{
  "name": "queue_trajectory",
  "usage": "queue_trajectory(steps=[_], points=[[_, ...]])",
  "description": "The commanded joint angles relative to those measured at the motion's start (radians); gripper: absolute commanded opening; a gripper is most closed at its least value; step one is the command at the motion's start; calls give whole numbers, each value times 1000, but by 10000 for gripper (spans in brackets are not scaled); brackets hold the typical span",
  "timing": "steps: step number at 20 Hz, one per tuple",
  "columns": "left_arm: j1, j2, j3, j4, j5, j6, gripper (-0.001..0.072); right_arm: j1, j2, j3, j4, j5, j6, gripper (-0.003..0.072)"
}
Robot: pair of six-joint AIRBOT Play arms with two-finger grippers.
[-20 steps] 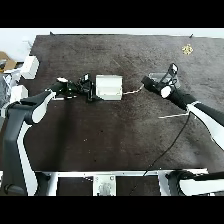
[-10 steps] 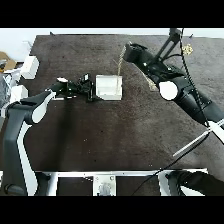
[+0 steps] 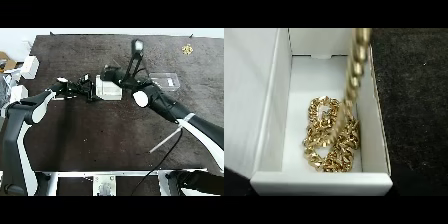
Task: Fold the box and place the chain.
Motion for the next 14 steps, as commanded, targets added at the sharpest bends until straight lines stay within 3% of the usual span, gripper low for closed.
queue_trajectory(steps=[1,2,4,9,14], points=[[0,1,0,0,0,0,112,-14,-54,-43,18,42,2,141],[0,1,0,0,0,0,112,-34,-54,-48,13,53,1,292],[0,1,0,0,0,0,112,-87,-32,-48,-32,115,-6,296],[0,1,0,0,0,0,112,-311,24,-52,-145,416,-5,296],[0,1,0,0,0,0,112,-548,-26,-164,-111,334,63,296]])
